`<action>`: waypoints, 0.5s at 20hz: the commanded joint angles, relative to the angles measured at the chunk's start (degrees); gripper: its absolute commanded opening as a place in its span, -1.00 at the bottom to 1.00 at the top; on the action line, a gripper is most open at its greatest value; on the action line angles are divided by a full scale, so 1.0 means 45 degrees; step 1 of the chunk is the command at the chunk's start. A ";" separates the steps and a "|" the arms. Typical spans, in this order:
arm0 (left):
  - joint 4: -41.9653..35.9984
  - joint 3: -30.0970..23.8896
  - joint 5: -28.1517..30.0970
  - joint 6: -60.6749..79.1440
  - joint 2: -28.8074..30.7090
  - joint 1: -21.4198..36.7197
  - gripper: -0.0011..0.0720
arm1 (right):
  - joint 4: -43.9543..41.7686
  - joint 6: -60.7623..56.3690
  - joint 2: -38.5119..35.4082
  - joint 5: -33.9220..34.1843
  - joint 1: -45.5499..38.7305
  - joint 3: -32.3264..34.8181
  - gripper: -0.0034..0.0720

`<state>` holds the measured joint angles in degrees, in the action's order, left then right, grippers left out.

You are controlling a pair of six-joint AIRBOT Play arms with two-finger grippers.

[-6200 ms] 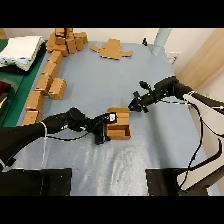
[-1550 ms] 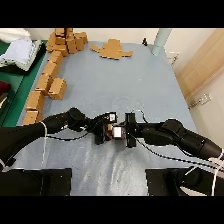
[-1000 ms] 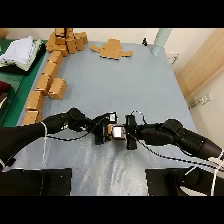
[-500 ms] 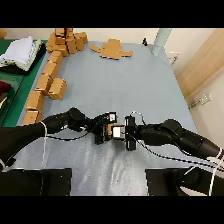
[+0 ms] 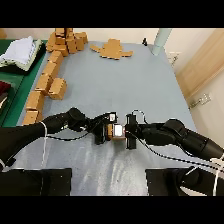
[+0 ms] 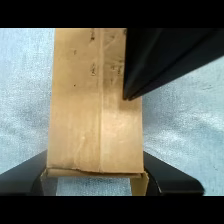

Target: Fold the box.

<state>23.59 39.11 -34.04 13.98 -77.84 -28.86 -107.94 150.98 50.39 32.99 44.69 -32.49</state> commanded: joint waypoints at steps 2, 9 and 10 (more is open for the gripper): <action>0.0000 0.0005 0.0010 0.0000 -0.0005 0.0005 0.46 | 0.0039 -0.0355 0.0389 0.0015 0.0010 -0.0010 -0.88; 0.0000 0.0005 0.0010 0.0000 -0.0005 0.0005 0.45 | 0.0039 -0.0457 0.0646 0.0010 0.0000 -0.0010 -0.88; 0.0000 0.0005 0.0010 0.0000 -0.0005 0.0005 0.46 | 0.0039 -0.0457 0.0719 0.0010 0.0000 -0.0010 -0.88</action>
